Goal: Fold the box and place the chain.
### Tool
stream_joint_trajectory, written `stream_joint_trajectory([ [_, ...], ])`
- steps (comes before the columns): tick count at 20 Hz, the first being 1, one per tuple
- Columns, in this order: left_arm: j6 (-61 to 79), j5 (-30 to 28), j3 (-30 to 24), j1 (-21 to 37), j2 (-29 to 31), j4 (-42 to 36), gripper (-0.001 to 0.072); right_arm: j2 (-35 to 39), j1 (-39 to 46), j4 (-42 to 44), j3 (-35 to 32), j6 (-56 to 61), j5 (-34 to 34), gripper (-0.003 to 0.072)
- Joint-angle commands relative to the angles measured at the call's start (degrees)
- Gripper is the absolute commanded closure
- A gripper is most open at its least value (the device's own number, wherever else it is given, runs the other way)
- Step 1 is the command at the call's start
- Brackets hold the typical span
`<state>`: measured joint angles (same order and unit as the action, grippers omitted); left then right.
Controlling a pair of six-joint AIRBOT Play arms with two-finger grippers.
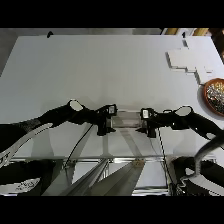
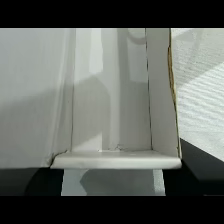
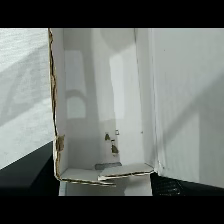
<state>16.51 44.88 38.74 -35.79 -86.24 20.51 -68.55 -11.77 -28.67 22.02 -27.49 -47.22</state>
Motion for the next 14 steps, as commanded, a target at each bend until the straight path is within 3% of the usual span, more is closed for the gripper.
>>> stream_joint_trajectory([
  [1, 0.0, 0.2, 0.0, 0.0, 0.0, 0.0, 0.0504, 0.0, 0.0, 0.0, 0.0, 0.0, 0.0, 0.0285],
  [13, 0.0, 0.2, 0.0, 0.0, 0.0, 0.0, 0.0504, 0.0, 0.0, 0.0, 0.0, 0.5, -0.2, 0.0287],
  [14, 0.0, 0.2, 0.0, 0.0, 0.0, 0.0, 0.0504, 0.0, 0.0, 0.1, 0.0, 0.5, -0.1, 0.0263],
])
